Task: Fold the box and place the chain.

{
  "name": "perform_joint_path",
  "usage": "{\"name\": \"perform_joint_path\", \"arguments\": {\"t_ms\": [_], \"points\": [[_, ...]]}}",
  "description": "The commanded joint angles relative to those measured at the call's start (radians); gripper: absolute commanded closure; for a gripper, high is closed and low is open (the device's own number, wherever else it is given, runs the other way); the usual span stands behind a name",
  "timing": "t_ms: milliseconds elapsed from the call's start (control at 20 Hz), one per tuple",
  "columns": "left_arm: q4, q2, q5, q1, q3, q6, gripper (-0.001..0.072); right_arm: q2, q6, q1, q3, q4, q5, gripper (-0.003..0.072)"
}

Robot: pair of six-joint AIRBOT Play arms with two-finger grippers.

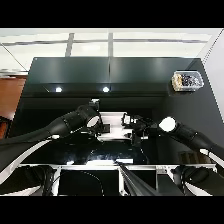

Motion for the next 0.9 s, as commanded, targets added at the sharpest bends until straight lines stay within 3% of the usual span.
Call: {"name": "perform_joint_path", "arguments": {"t_ms": [0, 300, 350, 400, 500, 550, 600, 700, 850], "points": [[0.0, 0.0, -0.001, 0.0, 0.001, 0.002, 0.0678, -0.001, -0.001, 0.001, 0.0, 0.003, -0.01, 0.0472], [0.0, 0.0, -0.001, 0.0, 0.0, 0.002, 0.0678, -0.001, 0.0, 0.0, 0.0, 0.003, -0.01, 0.0482], [-0.001, 0.0, -0.001, 0.0, 0.0, 0.002, 0.0678, -0.001, 0.0, 0.0, 0.0, 0.003, -0.011, 0.0447], [0.0, 0.0, -0.001, 0.0, 0.0, 0.002, 0.0678, -0.001, 0.0, 0.0, 0.0, 0.003, -0.011, 0.0356], [0.0, 0.0, -0.001, 0.0, 0.0, 0.002, 0.0678, -0.001, 0.0, 0.0, 0.0, 0.003, -0.013, 0.0362], [0.0, 0.0, -0.001, 0.0, 0.0, 0.002, 0.0678, -0.001, 0.0, 0.0, 0.0, 0.003, -0.015, 0.0485], [-0.001, 0.0, -0.001, 0.0, 0.0, 0.002, 0.0678, -0.001, 0.0, 0.0, 0.0, 0.003, -0.023, 0.0495], [0.0, 0.0, -0.001, 0.0, 0.0, 0.002, 0.0678, 0.005, 0.001, -0.01, 0.001, 0.001, -0.027, 0.0622], [0.0, 0.0, -0.001, 0.0, 0.0, 0.002, 0.0678, 0.077, 0.176, -0.085, 0.001, -0.071, 0.04, 0.0623]]}}
